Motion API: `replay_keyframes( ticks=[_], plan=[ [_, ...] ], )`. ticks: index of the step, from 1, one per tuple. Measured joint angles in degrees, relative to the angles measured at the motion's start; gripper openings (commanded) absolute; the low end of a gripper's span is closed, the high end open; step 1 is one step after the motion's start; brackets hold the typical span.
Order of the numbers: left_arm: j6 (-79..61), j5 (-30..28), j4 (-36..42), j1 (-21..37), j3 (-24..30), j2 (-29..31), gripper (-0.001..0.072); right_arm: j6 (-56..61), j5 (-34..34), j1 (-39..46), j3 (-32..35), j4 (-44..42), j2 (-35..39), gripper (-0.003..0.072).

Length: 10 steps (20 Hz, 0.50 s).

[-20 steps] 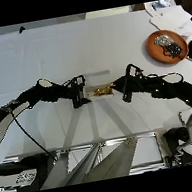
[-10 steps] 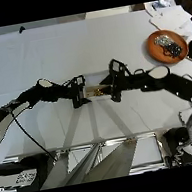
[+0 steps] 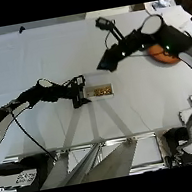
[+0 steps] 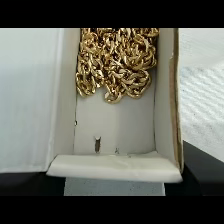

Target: Fold the box and place the chain.

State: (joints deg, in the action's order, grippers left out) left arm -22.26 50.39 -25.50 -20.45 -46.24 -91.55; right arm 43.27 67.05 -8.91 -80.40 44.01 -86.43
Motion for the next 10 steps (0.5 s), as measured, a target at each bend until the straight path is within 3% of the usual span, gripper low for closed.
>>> replay_keyframes(
  ticks=[6, 10],
  plan=[
    [0.0, 0.0, 0.0, 0.0, 0.0, 0.0, 0.0255, 7.1, 2.7, -0.9, -5.1, 6.7, -10.1, 0.0256],
    [0.0, 0.0, 0.0, 0.0, 0.0, 0.0, 0.0255, 4.9, 5.8, -2.9, -5.7, 8.9, -12.6, 0.0293]
  ],
)
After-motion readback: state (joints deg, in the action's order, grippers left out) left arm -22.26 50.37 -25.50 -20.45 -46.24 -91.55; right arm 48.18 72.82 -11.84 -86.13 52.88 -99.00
